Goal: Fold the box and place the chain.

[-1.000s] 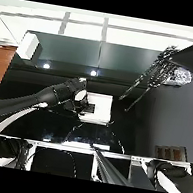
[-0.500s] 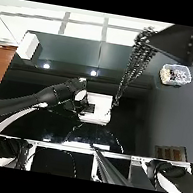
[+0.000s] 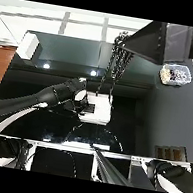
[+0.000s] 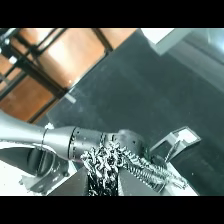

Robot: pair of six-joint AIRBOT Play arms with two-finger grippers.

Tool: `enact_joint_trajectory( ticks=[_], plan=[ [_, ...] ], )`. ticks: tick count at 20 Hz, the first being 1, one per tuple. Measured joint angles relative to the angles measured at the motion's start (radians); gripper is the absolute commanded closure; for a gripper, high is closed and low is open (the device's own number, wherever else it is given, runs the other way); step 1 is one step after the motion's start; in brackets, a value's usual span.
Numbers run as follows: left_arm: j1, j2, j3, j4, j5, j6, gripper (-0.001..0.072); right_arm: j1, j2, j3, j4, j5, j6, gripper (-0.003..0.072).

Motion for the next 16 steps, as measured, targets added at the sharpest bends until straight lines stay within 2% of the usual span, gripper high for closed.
enact_joint_trajectory(
  ticks=[9, 16],
  plan=[
    [0.000, 0.000, 0.000, 0.000, 0.000, 0.000, 0.0681, 0.006, -0.008, -0.007, -0.041, 0.031, 0.000, 0.0672],
    [0.000, 0.000, 0.000, 0.000, 0.000, 0.000, 0.0681, 0.006, -0.008, -0.007, 0.043, 0.014, -0.010, 0.0672]
  ],
)
